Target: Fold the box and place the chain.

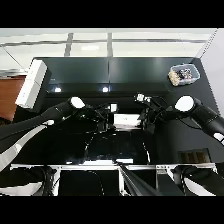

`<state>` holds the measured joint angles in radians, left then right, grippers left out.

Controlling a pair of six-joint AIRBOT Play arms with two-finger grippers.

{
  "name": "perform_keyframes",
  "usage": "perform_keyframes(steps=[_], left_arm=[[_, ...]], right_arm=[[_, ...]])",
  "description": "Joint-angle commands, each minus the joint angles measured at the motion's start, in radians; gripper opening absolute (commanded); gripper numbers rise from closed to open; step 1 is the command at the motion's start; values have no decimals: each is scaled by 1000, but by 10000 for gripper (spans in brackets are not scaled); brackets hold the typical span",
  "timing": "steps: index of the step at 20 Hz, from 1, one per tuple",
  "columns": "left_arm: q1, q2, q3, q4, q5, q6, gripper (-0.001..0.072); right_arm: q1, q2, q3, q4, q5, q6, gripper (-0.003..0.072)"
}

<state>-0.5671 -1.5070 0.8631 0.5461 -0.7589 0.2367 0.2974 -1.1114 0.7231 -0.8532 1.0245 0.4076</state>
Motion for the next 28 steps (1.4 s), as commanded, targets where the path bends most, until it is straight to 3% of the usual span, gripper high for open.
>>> perform_keyframes(steps=[1,3,6,10,13,17,21,22,23,24,26,28], left_arm=[[0,0,1,0,0,-1,382],[0,0,1,0,0,-1,382],[0,0,1,0,0,-1,382],[0,0,1,0,0,-1,382],[0,0,1,0,0,-1,382],[1,0,1,0,0,-1,382],[1,6,2,0,0,-6,383],[1,15,2,1,-1,-11,452],[1,29,2,3,-3,-41,613],[1,42,4,27,-6,-75,715],[1,82,26,148,-56,-203,715],[0,130,58,185,-121,-303,715]], right_arm=[[-28,7,27,139,64,176,304],[-44,5,5,269,84,309,50],[-40,-3,-48,346,5,378,12],[-40,-64,-71,295,-109,481,12],[-40,-113,-71,190,-104,549,12],[-45,-110,-67,189,-80,546,17],[-127,-25,21,182,93,519,17],[-173,16,49,165,124,520,17],[-229,60,68,150,143,520,17],[-283,99,77,132,148,520,17],[-404,166,77,96,158,526,18],[-506,188,77,73,178,536,18]])
